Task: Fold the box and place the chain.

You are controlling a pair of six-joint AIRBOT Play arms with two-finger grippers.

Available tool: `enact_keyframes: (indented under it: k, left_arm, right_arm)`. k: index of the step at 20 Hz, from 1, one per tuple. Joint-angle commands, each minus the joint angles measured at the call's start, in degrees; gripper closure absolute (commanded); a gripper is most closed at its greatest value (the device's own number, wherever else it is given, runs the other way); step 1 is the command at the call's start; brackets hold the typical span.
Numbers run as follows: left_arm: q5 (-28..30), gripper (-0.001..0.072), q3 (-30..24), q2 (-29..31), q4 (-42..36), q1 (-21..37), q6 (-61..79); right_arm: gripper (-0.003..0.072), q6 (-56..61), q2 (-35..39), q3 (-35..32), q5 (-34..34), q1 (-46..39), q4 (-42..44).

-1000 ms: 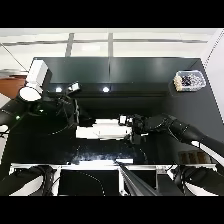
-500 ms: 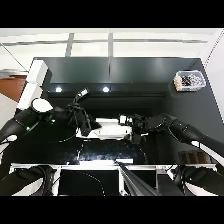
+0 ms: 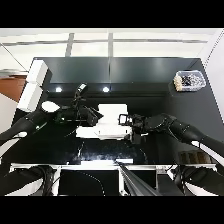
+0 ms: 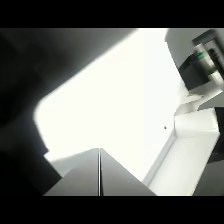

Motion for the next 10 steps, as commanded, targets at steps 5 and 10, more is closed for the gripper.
enact_keyframes:
  k: [5, 10]
  left_arm:
    - [-5.7, 0.0684, 1.9, -2.0, 5.5, 2.1, 0.0]
    - [-15.8, 0.0496, 7.8, 2.9, 14.7, 11.7, 0.0]
  right_arm:
    - [0.0210, 0.0, 0.0, 0.0, -0.1, 0.0, 0.0]
    - [0.0209, 0.0, 0.0, 0.0, -0.2, 0.0, 0.0]
